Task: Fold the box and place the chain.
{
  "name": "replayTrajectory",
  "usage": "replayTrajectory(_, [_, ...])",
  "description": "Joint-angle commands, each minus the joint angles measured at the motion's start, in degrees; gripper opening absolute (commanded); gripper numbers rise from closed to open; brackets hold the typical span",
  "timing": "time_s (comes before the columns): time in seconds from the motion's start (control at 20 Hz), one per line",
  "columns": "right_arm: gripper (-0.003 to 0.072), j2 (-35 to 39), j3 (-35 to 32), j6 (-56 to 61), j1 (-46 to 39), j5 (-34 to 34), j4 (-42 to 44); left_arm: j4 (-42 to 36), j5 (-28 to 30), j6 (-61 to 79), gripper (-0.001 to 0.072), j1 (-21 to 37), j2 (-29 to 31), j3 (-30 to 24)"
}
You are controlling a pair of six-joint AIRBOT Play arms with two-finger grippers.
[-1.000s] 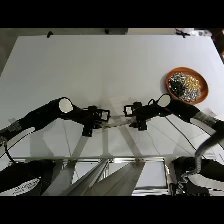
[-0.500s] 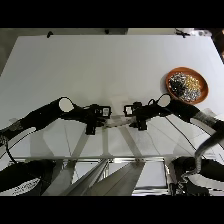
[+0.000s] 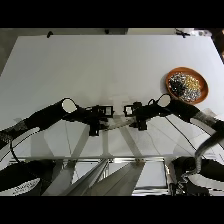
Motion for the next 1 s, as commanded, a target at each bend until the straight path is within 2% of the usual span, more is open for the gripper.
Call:
replayTrajectory(0.0, [0.0298, 0.00, 0.07, 0.09, 0.04, -0.04, 0.07, -0.33, -0.26, -0.68, 0.0304, -0.20, 0.44, 0.04])
replayTrajectory(0.1, [0.0298, 0.00, 0.07, 0.09, 0.04, -0.04, 0.09, 0.33, -0.26, -3.06, 0.0086, 0.33, 2.78, 0.04])
replayTrajectory(0.15, [0.0298, 0.00, 0.07, 0.09, 0.04, -0.04, 0.07, 0.83, -0.35, -5.31, 0.0059, 0.90, 4.79, 0.02])
replayTrajectory(0.25, [0.0298, 0.00, 0.07, 0.09, 0.04, -0.04, 0.07, 3.87, -0.63, -14.29, 0.0058, 2.67, 9.60, 0.02])
replayTrajectory(0.35, [0.0298, 0.00, 0.07, 0.09, 0.04, -0.04, 0.07, 10.12, -2.01, -26.40, 0.0005, 4.90, 14.27, 0.02])
replayTrajectory(0.5, [0.0298, 0.00, 0.07, 0.09, 0.04, -0.04, 0.09, 22.69, -8.70, -50.34, 0.0004, 8.94, 20.24, -0.15])
replayTrajectory(0.6, [0.0298, 0.00, 0.07, 0.09, 0.04, -0.04, 0.07, 28.04, -14.34, -64.76, 0.0004, 11.34, 22.25, -0.66])
replayTrajectory(0.7, [0.0298, 0.00, 0.07, 0.09, 0.04, -0.04, 0.07, 29.00, -17.40, -75.23, 0.0004, 13.27, 22.56, -2.32])
replayTrajectory(0.8, [0.0298, 0.00, 0.07, 0.09, 0.04, -0.04, 0.07, 27.26, -16.85, -82.25, 0.0004, 13.88, 22.45, -5.35])
replayTrajectory(0.95, [0.0298, 0.00, 0.07, 0.09, 0.04, -0.04, 0.07, 21.42, -14.67, -82.88, 0.0004, 13.84, 21.16, -8.13])
